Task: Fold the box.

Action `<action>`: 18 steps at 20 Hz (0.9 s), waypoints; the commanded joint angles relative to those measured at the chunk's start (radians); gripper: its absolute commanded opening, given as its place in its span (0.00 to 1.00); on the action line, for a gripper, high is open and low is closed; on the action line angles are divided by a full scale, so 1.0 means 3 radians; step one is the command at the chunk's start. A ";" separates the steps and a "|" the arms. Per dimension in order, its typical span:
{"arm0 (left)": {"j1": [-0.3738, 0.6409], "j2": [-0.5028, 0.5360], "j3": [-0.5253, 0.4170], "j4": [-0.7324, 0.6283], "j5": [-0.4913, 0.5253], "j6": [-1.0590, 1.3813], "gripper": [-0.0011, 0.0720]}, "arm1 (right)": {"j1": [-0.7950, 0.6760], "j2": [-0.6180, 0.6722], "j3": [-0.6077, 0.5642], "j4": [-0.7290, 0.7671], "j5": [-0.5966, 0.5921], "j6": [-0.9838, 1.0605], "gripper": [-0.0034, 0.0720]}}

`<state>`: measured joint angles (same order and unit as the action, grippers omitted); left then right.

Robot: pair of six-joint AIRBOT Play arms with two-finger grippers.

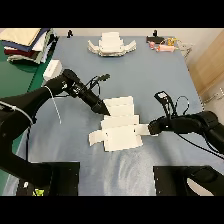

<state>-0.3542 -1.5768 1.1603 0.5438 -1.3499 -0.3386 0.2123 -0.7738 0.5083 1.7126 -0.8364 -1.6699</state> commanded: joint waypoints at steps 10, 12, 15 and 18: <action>-0.0613 0.1450 -0.1396 0.0234 0.1831 0.0923 0.03 | -0.0003 0.0006 0.0421 -0.0621 -0.0113 0.0749 0.38; -0.0799 0.1612 -0.1559 0.0333 0.2060 0.0991 0.03 | -0.0001 0.0004 0.0420 -0.0619 -0.0107 0.0806 0.38; -0.1031 0.1724 -0.1698 0.0637 0.2238 0.0924 0.03 | -0.0001 0.0004 0.0420 -0.0589 -0.0108 0.0806 0.38; -0.1110 0.1723 -0.1775 0.0642 0.2247 0.0893 0.03 | -0.0001 0.0004 0.0420 -0.0529 -0.0108 0.0806 0.38</action>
<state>-0.6510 -1.0767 0.6605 0.7021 -0.7116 -0.0681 0.2123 -0.7723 0.6331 1.5372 -0.8696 -1.4353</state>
